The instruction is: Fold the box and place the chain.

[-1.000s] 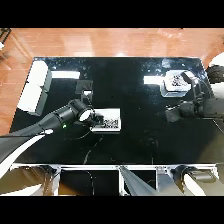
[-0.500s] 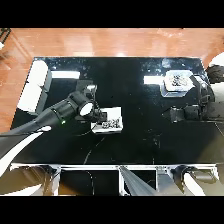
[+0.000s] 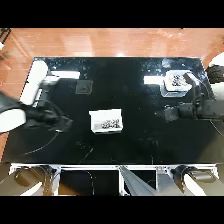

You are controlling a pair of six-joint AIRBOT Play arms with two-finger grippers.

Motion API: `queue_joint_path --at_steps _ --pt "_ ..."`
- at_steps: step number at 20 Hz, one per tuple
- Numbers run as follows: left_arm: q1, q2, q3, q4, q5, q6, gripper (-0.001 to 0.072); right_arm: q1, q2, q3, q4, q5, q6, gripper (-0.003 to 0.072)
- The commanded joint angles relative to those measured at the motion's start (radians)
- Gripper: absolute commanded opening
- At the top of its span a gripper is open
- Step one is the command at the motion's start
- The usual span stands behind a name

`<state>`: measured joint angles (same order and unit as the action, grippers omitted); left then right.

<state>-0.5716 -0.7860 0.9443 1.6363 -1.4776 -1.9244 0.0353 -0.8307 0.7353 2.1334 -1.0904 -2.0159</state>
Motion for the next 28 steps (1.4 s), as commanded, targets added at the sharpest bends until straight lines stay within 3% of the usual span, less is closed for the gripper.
queue_joint_path --at_steps 1,2,4,7,10,14,19,28 --pt "0.228 0.121 -0.121 -0.182 0.059 0.108 0.0522 0.146 -0.127 0.148 0.004 0.016 -0.028 0.0704" --pt "0.279 0.097 -0.151 -0.251 0.113 0.173 0.0646 0.19 -0.2 0.241 0.006 -0.021 -0.028 0.0704" --pt "0.328 0.02 -0.183 -0.283 0.219 0.305 0.0643 0.267 -0.334 0.404 0.004 -0.068 -0.019 0.0704" --pt "0.355 -0.101 -0.183 -0.259 0.374 0.334 0.0638 0.339 -0.528 0.602 -0.037 -0.011 0.059 0.0703" --pt "0.355 -0.202 -0.182 -0.299 0.424 0.369 0.0636 0.383 -0.713 0.778 0.021 -0.074 0.019 0.0702" --pt "0.356 -0.266 -0.183 -0.295 0.429 0.414 0.0635 0.431 -0.787 0.796 0.03 -0.128 -0.2 0.0702" --pt "0.356 -0.265 -0.182 -0.293 0.348 0.455 0.0635 0.454 -0.801 0.797 0.038 -0.266 -0.285 0.07" --pt "0.356 -0.265 -0.182 -0.335 0.349 0.455 0.0635 0.481 -0.827 0.797 0.063 -0.309 -0.383 0.0694"
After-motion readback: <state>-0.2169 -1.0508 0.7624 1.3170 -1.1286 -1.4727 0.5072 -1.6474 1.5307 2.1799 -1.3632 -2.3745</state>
